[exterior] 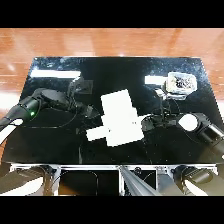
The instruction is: Fold the box and place the chain.
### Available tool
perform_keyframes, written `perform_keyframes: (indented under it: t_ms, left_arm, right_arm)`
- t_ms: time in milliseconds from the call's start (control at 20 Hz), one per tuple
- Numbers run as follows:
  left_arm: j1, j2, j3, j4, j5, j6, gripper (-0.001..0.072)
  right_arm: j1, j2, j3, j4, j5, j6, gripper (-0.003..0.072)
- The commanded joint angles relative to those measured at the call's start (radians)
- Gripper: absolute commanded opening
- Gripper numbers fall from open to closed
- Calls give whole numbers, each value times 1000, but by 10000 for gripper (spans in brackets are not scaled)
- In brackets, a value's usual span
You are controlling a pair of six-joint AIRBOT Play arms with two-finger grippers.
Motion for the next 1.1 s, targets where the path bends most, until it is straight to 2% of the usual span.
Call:
perform_keyframes:
  t_ms: [0,200,500,850,1050]
  left_arm:
    - [-14,-55,2,-113,34,175,624]
    - [-52,-73,9,-130,2,213,624]
    - [-113,-189,91,-130,14,250,624]
    - [-120,-320,196,-112,235,396,614]
    - [-119,-360,237,-109,269,411,491]
  right_arm:
    - [2,2,-4,11,7,3,33]
    - [2,2,-4,20,9,3,33]
    - [2,2,-4,28,9,3,33]
    - [2,2,-4,32,26,3,33]
    - [2,2,-4,32,26,3,33]
